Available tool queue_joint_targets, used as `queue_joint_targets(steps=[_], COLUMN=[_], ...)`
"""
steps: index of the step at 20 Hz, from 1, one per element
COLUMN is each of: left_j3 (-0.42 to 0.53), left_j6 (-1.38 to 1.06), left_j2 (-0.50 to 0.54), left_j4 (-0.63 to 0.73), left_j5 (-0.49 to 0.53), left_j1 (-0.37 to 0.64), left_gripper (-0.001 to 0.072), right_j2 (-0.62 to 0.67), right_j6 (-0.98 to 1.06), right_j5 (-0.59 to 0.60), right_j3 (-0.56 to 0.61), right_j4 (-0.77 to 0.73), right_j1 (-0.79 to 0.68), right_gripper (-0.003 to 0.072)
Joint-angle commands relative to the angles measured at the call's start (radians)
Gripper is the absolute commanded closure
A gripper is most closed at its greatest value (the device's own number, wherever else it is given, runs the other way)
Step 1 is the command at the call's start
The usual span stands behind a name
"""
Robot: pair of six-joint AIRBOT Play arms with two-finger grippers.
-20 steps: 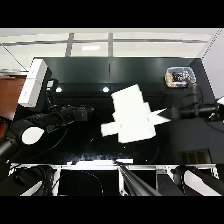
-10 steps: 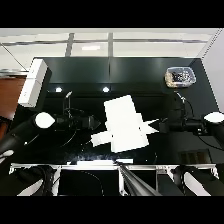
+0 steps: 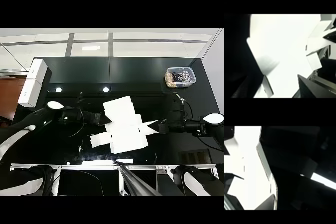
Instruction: Fold the box and place the chain.
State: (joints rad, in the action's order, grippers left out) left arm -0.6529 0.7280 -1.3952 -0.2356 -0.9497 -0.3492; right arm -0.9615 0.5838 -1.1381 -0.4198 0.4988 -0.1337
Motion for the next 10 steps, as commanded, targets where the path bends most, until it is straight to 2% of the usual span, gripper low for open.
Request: queue_joint_targets(steps=[1,4,7,10], left_j3=[-0.087,-0.158,-0.212,-0.245], left_j6=[-0.082,-0.172,-0.209,-0.209], left_j2=[-0.139,-0.21,-0.254,-0.278], left_j4=[0.011,0.008,0.001,-0.09], left_j5=[-0.123,-0.235,-0.298,-0.325], left_j1=[0.0,-0.008,-0.012,-0.017], left_gripper=[0.0003,0.0004,0.0008,0.002], right_j2=[0.001,0.001,0.001,0.001], right_j6=[0.0,0.0,0.001,0.0], right_j5=[-0.007,-0.006,-0.007,-0.006], right_j3=[0.0,0.0,0.0,0.0], right_j4=[-0.001,-0.001,0.0,0.0], right_j1=[0.001,0.001,0.001,0.001], right_gripper=[0.0642,0.0642,0.0642,0.0642])
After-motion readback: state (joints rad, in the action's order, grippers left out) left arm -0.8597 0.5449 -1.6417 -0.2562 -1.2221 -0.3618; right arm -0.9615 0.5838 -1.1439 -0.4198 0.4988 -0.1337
